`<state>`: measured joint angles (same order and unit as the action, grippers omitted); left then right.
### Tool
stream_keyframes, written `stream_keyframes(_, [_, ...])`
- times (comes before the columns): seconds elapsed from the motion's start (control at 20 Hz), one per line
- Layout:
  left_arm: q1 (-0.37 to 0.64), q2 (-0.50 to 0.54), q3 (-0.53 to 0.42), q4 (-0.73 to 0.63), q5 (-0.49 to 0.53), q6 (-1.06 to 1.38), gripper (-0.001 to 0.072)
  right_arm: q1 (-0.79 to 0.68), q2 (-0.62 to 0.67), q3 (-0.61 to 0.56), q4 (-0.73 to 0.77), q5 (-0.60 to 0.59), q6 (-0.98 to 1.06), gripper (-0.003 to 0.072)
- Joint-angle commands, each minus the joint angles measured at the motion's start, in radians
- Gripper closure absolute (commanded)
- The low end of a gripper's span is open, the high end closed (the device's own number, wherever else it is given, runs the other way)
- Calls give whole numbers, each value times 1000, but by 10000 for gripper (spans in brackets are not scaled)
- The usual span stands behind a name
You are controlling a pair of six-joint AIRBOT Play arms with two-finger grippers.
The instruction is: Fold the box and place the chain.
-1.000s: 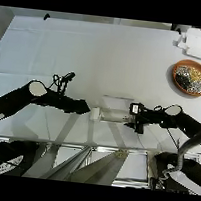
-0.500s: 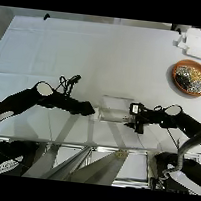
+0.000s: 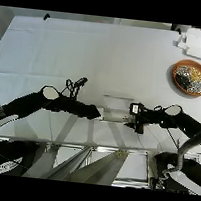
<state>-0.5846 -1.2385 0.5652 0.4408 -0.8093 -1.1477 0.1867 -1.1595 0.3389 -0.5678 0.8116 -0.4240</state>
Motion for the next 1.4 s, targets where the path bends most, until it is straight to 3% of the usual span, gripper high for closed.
stream_keyframes(0.0, [-31, -1, 6, -41, 32, 3, 261, 0, 0, 0, 0, 0, 0, 272])
stream_keyframes(0.5, [-109, -1, 56, 61, 108, -92, 249, 0, 0, 0, 0, 0, 0, 272])
stream_keyframes(0.7, [-129, -10, 98, 210, 118, -224, 252, 0, 0, 0, 0, 0, 0, 272])
stream_keyframes(1.0, [-191, -93, 225, 387, 93, -390, 256, 0, 0, 0, 0, 0, 0, 272])
stream_keyframes(1.15, [-211, -132, 258, 412, 75, -422, 257, 0, 0, 0, 0, 0, 0, 272])
stream_keyframes(1.35, [-216, -138, 291, 545, 31, -540, 259, 0, 0, 0, 0, 0, 0, 272])
